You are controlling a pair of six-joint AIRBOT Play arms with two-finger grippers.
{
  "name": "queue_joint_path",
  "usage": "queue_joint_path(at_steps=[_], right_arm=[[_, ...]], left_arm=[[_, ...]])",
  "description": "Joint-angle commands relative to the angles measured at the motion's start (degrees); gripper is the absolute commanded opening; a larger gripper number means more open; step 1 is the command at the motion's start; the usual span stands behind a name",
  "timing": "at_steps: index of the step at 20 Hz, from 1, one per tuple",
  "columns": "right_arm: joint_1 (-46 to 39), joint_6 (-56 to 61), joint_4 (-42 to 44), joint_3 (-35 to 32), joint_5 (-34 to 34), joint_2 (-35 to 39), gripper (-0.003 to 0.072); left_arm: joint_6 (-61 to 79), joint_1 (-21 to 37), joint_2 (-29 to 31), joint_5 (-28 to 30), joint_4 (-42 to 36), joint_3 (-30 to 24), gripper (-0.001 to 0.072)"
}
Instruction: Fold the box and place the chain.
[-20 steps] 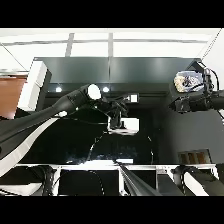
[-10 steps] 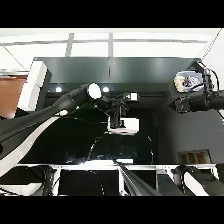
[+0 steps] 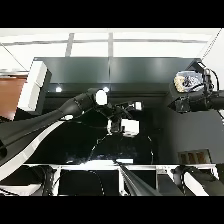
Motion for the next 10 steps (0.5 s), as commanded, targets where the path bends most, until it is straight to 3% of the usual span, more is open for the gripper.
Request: queue_joint_path(at_steps=[1,4,8,10], right_arm=[[0.0,0.0,0.0,0.0,0.0,0.0,0.0017],[0.0,0.0,0.0,0.0,-0.2,0.0,0.0017],[0.0,0.0,-0.9,0.0,-0.1,0.0,0.0017],[-0.1,0.0,-3.2,0.0,0.7,0.0,0.0016]], left_arm=[[-6.0,-2.0,-0.7,4.5,7.9,-0.1,0.0712],[-6.1,-3.1,-1.2,4.9,7.6,-0.1,0.0694],[-20.6,-4.6,-0.7,3.9,12.7,-0.1,0.035],[-28.6,-3.4,1.5,0.8,17.1,-0.1,0.0274]])
